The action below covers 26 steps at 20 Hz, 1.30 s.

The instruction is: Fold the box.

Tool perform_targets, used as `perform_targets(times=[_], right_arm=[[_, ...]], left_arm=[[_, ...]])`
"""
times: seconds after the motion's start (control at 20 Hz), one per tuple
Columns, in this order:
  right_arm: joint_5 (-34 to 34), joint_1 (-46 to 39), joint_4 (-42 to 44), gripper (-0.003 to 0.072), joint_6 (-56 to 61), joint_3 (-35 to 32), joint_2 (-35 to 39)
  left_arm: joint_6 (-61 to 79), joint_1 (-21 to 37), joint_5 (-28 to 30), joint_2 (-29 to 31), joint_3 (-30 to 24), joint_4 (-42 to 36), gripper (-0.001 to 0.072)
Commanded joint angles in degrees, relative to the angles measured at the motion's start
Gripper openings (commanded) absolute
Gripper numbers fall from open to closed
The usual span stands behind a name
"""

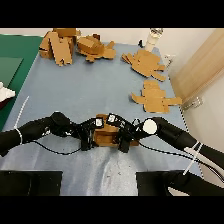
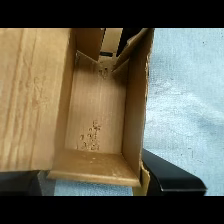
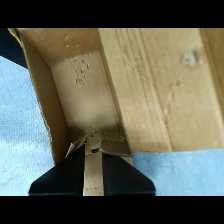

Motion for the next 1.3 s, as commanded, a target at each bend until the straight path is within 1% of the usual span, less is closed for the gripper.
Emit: perform_targets(times=[0.0, 0.05, 0.1, 0.15, 0.2, 0.3, 0.35, 0.4, 0.45, 0.5, 0.8, 1.05, 1.1, 1.15, 1.2, 1.25], right_arm=[[0.0, 0.1, 0.0, 0.0158, 0.0, 0.0, 0.0], [0.0, 0.1, 0.0, 0.0159, 0.0, 0.0, 0.0], [-0.1, 0.1, 0.0, 0.0159, 0.0, 0.0, 0.0], [0.0, 0.1, 0.0, 0.0164, 0.0, 0.0, 0.0], [0.0, 0.1, 0.0, 0.0167, 0.0, 0.0, 0.0], [0.0, 0.1, 0.0, 0.0233, 0.0, 0.0, 0.0], [0.0, 0.1, 0.0, 0.0232, 0.0, 0.0, 0.0], [0.0, 0.1, 0.0, 0.0232, 0.0, 0.0, 0.0], [0.0, 0.1, 0.0, 0.0232, 0.0, 0.0, 0.0], [0.0, 0.1, 0.0, 0.0231, 0.0, 0.0, 0.0], [-0.3, 0.1, 0.1, 0.0233, 0.0, 0.0, 0.0], [-2.0, 0.1, 3.3, 0.023, 0.0, 0.0, -0.1], [-1.9, 0.1, 3.3, 0.0299, 0.0, 0.0, -0.1], [-1.6, 0.1, 3.5, 0.0399, 0.0, 0.0, -0.1], [-1.4, 0.1, 3.5, 0.0429, 0.0, 0.0, -0.1], [-1.4, 0.1, 3.5, 0.0428, 0.0, 0.0, -0.1]], left_arm=[[0.1, 0.0, 0.0, 0.0, 0.0, 0.0, 0.059], [0.1, 0.0, 0.0, 0.0, 0.0, 0.0, 0.0359], [0.1, 0.0, -0.1, 0.0, 0.0, 0.1, 0.0166], [0.1, 0.0, 0.1, 0.0, 0.0, 0.0, 0.0186], [0.1, 0.0, 0.2, 0.0, 0.0, 0.0, 0.0186], [0.1, 0.0, 0.2, 0.0, 0.0, 0.0, 0.0187], [0.1, 0.0, 0.2, 0.0, 0.0, 0.0, 0.0187], [0.1, 0.0, 0.2, 0.0, 0.0, 0.0, 0.0238], [0.1, 0.0, 0.2, 0.0, 0.0, 0.0, 0.0515], [0.0, 0.0, 0.0, 0.0, 0.0, 0.0, 0.0632], [0.0, 0.0, 0.0, 0.0, 0.0, 0.0, 0.0636], [0.0, 0.0, 0.0, 0.0, 0.0, 0.0, 0.0635], [0.0, 0.0, 0.0, 0.0, 0.0, 0.0, 0.0635], [0.0, 0.0, 0.0, 0.0, 0.0, 0.0, 0.0635], [0.0, 0.0, 0.0, 0.0, 0.0, 0.0, 0.0635], [0.0, 0.0, 0.0, 0.0, 0.0, 0.0, 0.0635]])
